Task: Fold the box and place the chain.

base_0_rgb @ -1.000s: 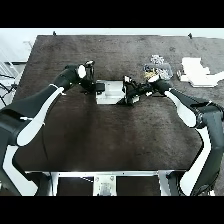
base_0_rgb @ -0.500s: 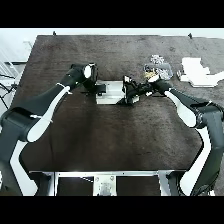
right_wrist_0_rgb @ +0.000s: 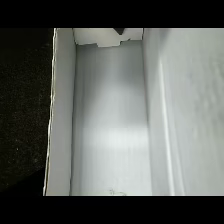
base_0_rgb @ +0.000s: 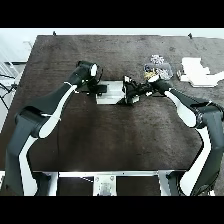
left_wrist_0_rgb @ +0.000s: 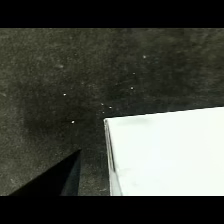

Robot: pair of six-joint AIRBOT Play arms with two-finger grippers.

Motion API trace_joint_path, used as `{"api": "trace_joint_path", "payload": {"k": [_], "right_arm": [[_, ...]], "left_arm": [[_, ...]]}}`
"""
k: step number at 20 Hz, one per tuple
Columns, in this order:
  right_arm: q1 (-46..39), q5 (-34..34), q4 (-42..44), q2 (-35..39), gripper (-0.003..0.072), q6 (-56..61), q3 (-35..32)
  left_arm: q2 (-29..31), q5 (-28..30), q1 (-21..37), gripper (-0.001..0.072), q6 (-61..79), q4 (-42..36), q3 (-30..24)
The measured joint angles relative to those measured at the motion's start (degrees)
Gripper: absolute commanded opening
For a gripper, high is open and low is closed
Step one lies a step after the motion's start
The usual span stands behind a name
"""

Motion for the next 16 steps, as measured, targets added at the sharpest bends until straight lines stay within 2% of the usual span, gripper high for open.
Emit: {"api": "trace_joint_path", "payload": {"k": [2,3,4,5,6,7,11,12,14,16], "right_arm": [[0.0,0.0,0.0,0.0,0.0523,0.0,0.0],[0.0,0.0,0.0,0.0,0.0522,0.0,0.0],[0.0,0.0,0.0,0.0,0.0523,0.0,0.0],[0.0,0.0,0.0,0.0,0.0522,0.0,0.0],[0.0,0.0,0.0,0.0,0.0522,0.0,0.0],[0.0,0.0,0.2,0.0,0.0522,0.0,0.0],[0.1,0.1,0.2,0.0,0.0522,0.0,0.0],[0.1,0.1,0.2,0.0,0.0522,0.0,0.0],[0.1,0.0,-0.1,0.0,0.0522,-0.1,0.0],[0.0,0.1,-0.2,0.0,0.0522,-0.1,0.0]], "left_arm": [[-0.3,-0.6,0.0,0.0334,-0.2,0.3,0.3],[-0.4,-0.8,-0.1,0.0224,-0.3,0.4,0.5],[-0.4,-0.9,-0.1,0.0169,-0.3,0.4,0.5],[-0.5,-1.1,-0.2,0.0168,-0.3,0.5,0.6],[-0.5,-1.3,-0.2,0.0112,-0.3,0.5,0.6],[-0.5,-1.3,-0.2,0.0021,-0.4,0.5,0.7],[-0.6,-1.4,-0.2,0.0022,-0.6,0.9,0.7],[-0.6,-1.4,-0.2,0.0027,-0.6,0.9,0.7],[-0.6,-1.7,-0.2,0.0354,-0.3,1.2,0.7],[-0.6,-2.0,0.0,0.0378,-0.1,0.8,0.7]]}}
